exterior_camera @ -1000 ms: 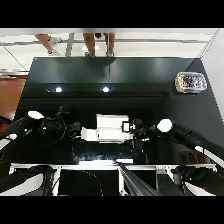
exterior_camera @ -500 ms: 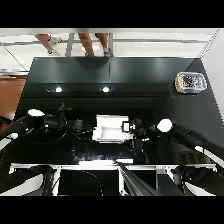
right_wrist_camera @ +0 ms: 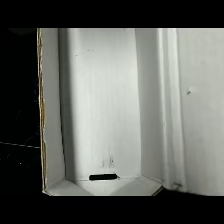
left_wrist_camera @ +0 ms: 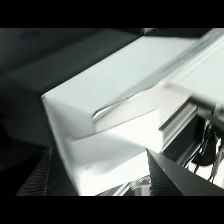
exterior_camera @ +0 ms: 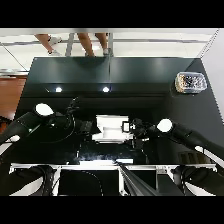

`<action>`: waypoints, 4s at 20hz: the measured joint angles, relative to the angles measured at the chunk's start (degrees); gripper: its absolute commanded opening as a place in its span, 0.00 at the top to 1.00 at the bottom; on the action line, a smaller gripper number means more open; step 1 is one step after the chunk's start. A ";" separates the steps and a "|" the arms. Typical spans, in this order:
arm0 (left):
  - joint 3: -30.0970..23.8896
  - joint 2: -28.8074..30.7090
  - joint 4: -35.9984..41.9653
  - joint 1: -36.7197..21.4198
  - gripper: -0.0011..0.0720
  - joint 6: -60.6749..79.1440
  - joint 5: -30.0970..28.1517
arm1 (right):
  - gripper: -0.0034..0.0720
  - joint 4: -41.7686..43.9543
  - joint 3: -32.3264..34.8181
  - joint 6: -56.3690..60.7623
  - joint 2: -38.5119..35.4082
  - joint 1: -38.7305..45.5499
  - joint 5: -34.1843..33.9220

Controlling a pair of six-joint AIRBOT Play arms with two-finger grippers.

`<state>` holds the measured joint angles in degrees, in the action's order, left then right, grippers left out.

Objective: Fold the box and place the chain.

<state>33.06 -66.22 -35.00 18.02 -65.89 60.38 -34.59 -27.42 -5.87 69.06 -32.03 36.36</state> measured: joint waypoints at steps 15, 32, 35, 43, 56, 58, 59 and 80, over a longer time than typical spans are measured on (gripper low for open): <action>4.70 0.85 -11.98 11.23 0.31 -18.10 -5.68 | 0.78 0.00 0.00 0.00 0.00 0.00 -0.02; 16.17 -7.58 -40.48 23.41 0.31 -44.33 -1.60 | 0.78 0.02 0.00 -0.02 0.00 0.00 -0.02; 17.22 -8.87 -41.88 25.55 0.31 -49.16 -0.79 | 0.78 0.02 0.00 -0.02 0.00 0.00 -0.02; 17.81 -9.92 -48.15 29.03 0.53 -61.83 -1.27 | 0.78 0.02 0.00 0.00 0.00 0.00 -0.02; 17.84 -11.80 -48.74 29.40 0.54 -64.78 -3.87 | 0.78 0.02 0.00 0.00 0.00 0.00 -0.04; 17.84 -12.17 -48.43 29.44 0.80 -64.83 -4.11 | 0.78 0.02 0.00 0.00 0.00 0.00 -0.04; 17.84 -12.35 -48.46 29.46 0.83 -64.81 -3.82 | 0.78 0.02 0.00 0.00 0.00 0.00 -0.04; 20.37 -14.21 -47.52 30.71 0.61 -65.05 1.99 | 0.78 0.00 0.00 -0.04 0.00 0.00 -0.02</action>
<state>53.43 -80.42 -82.52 48.73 -130.93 62.37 -34.59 -27.42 -5.91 69.06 -32.03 36.34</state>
